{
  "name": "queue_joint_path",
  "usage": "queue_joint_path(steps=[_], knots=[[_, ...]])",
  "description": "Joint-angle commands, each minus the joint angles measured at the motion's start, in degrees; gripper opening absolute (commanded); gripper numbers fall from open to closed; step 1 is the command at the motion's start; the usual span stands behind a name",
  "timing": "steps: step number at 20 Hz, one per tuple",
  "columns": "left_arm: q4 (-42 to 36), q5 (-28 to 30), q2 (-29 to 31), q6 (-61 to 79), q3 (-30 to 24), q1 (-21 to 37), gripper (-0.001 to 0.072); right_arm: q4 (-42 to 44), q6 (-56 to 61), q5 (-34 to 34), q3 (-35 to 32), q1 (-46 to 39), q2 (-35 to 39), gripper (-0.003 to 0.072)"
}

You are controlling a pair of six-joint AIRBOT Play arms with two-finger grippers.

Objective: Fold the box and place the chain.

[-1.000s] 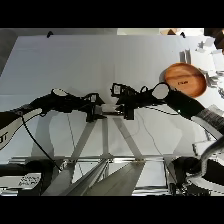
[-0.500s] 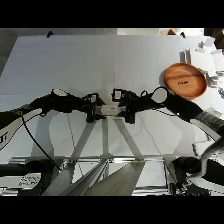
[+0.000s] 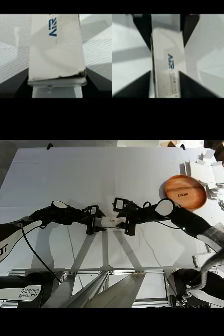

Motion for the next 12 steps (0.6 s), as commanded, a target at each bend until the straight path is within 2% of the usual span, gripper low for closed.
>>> queue_joint_path(steps=[1,5,9,12], knots=[[0.02,0.02,0.0,-0.02,0.0,0.02,0.0391,6.19,10.73,-0.09,-0.04,-0.63,1.38,0.0016],[0.02,0.02,0.0,-0.02,0.0,0.02,0.0391,10.03,23.96,0.35,-0.07,-2.75,-2.08,0.0007],[0.02,0.02,0.0,-0.02,0.0,0.02,0.0391,10.82,25.27,4.7,-0.11,-2.73,-11.06,0.0009],[0.02,0.02,0.0,-0.02,0.0,0.02,0.0391,10.73,24.24,6.38,-0.13,-2.73,-13.66,0.0008]])
